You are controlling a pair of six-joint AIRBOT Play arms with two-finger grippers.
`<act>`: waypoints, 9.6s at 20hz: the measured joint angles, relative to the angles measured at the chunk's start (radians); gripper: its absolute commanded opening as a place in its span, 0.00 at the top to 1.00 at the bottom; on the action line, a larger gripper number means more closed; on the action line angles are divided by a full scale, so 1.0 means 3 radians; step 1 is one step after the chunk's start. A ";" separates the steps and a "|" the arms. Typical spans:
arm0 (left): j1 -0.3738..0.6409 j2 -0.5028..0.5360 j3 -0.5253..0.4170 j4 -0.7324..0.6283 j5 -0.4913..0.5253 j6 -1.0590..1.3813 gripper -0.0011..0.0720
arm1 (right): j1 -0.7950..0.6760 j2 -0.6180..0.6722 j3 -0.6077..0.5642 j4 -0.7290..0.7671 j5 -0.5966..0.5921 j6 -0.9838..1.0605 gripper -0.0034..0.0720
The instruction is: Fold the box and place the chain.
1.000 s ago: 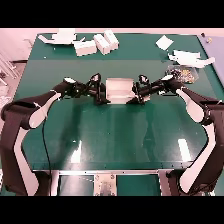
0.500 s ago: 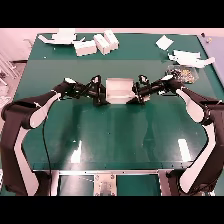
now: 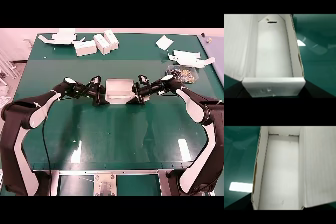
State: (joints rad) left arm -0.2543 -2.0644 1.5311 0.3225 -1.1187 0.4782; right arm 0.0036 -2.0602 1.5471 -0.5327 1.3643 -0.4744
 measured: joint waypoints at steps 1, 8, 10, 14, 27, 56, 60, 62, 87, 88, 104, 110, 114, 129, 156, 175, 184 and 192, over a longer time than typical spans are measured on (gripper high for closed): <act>0.0000 -0.0001 0.0001 0.0009 0.0000 0.0003 0.29 | 0.0000 0.0001 0.0000 0.0000 -0.0001 0.0000 0.30; 0.0000 -0.0001 0.0001 0.0071 -0.0004 0.0022 0.68 | 0.0000 0.0000 0.0000 0.0001 -0.0003 0.0001 0.30; 0.0000 -0.0001 0.0001 0.0083 -0.0003 0.0028 0.68 | 0.0000 0.0000 0.0000 0.0001 -0.0003 0.0001 0.30; 0.0000 -0.0001 0.0001 0.0090 0.0018 0.0032 0.68 | 0.0000 0.0000 0.0000 0.0001 -0.0004 0.0001 0.30; -0.0003 0.0003 0.0000 0.0097 0.0163 0.0006 0.68 | -0.0004 0.0001 -0.0001 0.0003 -0.0010 -0.0003 0.30; 0.0004 -0.0004 -0.0005 0.0031 0.0029 0.0020 0.29 | 0.0000 0.0000 -0.0001 -0.0003 0.0000 0.0000 0.30; 0.0003 -0.0004 -0.0004 -0.0001 -0.0020 0.0057 0.29 | 0.0000 0.0000 -0.0001 -0.0003 0.0004 0.0001 0.30; 0.0000 -0.0004 -0.0004 -0.0015 -0.0036 0.0075 0.29 | 0.0000 0.0000 -0.0001 -0.0003 0.0004 0.0000 0.30; -0.0006 -0.0003 -0.0003 -0.0055 -0.0062 0.0156 0.29 | -0.0064 0.0006 0.0020 0.0024 0.0052 0.0064 0.01; -0.0006 -0.0003 -0.0003 -0.0056 -0.0061 0.0155 0.29 | -0.0081 0.0006 0.0032 0.0024 0.0079 0.0069 0.01; -0.0006 -0.0003 -0.0003 -0.0047 -0.0061 0.0156 0.29 | -0.0632 0.0253 0.0160 0.0191 0.0662 0.0357 0.57; -0.0008 -0.0003 -0.0003 -0.0052 -0.0053 0.0155 0.29 | -0.0594 0.0286 0.0161 0.1016 0.1326 0.0876 0.94; -0.0008 -0.0003 -0.0003 -0.0053 -0.0052 0.0154 0.29 | -0.0387 0.0291 0.0161 0.1041 0.1061 0.1226 0.94; -0.0006 -0.0003 -0.0003 -0.0053 -0.0055 0.0149 0.29 | 0.0020 0.0292 0.0337 0.0319 -0.0380 0.1581 0.94; -0.0006 -0.0003 -0.0003 -0.0055 -0.0050 0.0155 0.29 | 0.0092 0.1040 0.0257 -0.0652 -0.0549 0.1776 0.95; -0.0006 -0.0003 -0.0003 -0.0052 -0.0053 0.0154 0.29 | -0.0173 0.1526 -0.1204 -0.0825 -0.0688 0.0865 0.42; -0.0006 -0.0003 -0.0003 -0.0052 -0.0055 0.0154 0.29 | -0.0173 0.1345 -0.1228 -0.0537 -0.0937 0.0375 0.41; -0.0006 -0.0003 -0.0003 -0.0052 -0.0055 0.0154 0.29 | -0.0112 0.1228 -0.1211 -0.0259 -0.0999 0.0109 0.49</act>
State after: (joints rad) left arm -0.2562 -2.0651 1.5303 0.3069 -1.1351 0.5243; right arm -0.0299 -1.6917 1.1839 -0.6106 1.0645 -0.4416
